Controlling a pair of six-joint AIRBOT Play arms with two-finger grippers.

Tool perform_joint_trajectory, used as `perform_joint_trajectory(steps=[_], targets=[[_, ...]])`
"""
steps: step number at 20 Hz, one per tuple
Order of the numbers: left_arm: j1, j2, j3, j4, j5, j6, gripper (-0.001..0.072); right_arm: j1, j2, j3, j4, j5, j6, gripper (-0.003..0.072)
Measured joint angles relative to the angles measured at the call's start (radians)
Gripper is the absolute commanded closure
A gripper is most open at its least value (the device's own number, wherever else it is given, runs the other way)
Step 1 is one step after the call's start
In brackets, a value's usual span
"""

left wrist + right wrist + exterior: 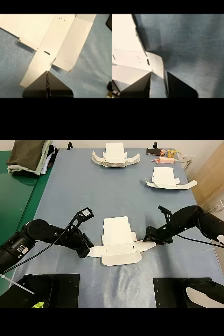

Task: Fold the box.

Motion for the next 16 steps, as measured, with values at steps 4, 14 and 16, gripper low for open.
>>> perform_joint_trajectory(steps=[4, 14, 16], targets=[[0.0, 0.0, 0.0, -0.002, 0.016, 0.0, 0.0696, 0.026, 0.011, -0.024, -0.025, 0.0, 0.037, 0.0405], [0.0, 0.0, 0.0, -0.003, 0.037, 0.0, 0.0695, 0.079, 0.02, -0.039, 0.053, 0.02, -0.18, 0.0684], [0.0, 0.0, 0.0, -0.005, 0.041, 0.0, 0.0695, 0.113, 0.038, -0.06, 0.055, 0.047, -0.203, 0.0684]])
